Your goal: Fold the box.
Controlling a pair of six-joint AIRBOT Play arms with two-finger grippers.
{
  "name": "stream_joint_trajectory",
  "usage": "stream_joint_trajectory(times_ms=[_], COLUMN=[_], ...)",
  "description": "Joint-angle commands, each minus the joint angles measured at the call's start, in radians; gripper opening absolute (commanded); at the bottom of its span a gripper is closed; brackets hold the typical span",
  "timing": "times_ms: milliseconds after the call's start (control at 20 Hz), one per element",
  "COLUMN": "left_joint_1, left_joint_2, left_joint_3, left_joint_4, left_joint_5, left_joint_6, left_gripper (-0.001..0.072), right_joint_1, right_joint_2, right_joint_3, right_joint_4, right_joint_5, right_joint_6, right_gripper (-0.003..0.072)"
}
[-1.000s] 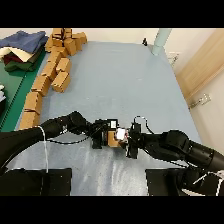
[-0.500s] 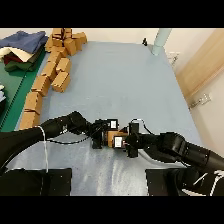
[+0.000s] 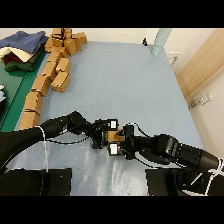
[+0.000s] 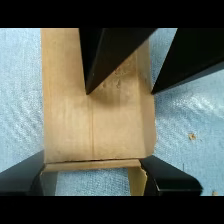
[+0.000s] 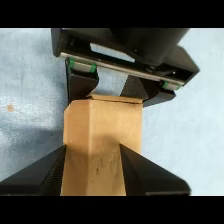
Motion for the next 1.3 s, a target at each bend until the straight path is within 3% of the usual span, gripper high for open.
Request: stream_joint_trajectory(times_ms=[0,100,350,1250], left_joint_1=[0.0,0.0,0.0,0.0], left_joint_2=[-0.001,-0.001,-0.001,-0.001], left_joint_3=[0.0,0.0,0.0,0.0], left_joint_4=[0.0,0.0,0.0,0.0], left_joint_5=[0.0,0.0,0.0,0.0], left_joint_6=[0.0,0.0,0.0,0.0], left_gripper=[0.0528,0.0528,0.0528,0.0528], right_joint_1=[0.002,0.002,0.002,0.002], right_joint_2=[-0.011,-0.011,-0.01,0.08], right_joint_3=[0.002,0.002,0.001,0.002], right_joint_4=[-0.052,-0.051,-0.05,-0.018], right_joint_5=[0.026,0.026,0.023,0.001], right_joint_6=[0.003,0.003,0.003,0.001], right_gripper=[0.0463,0.0432,0.0215,0.0246])
